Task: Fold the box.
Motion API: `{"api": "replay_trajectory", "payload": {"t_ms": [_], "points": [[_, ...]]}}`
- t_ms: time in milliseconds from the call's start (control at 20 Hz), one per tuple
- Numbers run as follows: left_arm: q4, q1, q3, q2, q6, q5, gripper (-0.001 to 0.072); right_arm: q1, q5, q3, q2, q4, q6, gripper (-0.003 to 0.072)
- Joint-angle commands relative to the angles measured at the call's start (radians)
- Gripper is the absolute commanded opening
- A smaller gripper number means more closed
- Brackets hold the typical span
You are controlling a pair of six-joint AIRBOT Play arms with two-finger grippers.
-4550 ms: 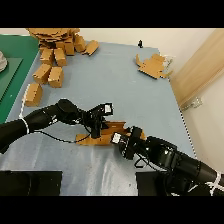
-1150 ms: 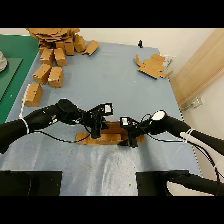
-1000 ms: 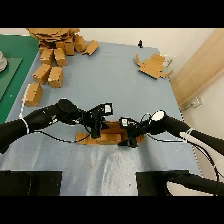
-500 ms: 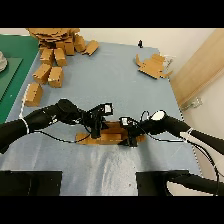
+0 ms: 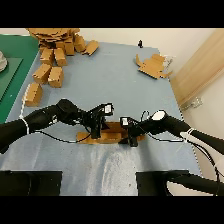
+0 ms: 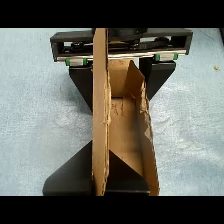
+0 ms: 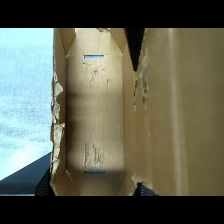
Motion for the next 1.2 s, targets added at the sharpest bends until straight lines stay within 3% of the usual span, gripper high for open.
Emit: {"api": "replay_trajectory", "payload": {"t_ms": [0, 1150], "points": [[0.0, 0.001, 0.001, 0.0, 0.0, 0.001, 0.0011, 0.0, 0.008, -0.001, 0.0, -0.014, 0.0, 0.0515], [0.0, 0.001, 0.001, 0.0, 0.0, 0.001, 0.0011, 0.0, -0.005, -0.001, 0.035, -0.031, 0.06, 0.0545]]}}
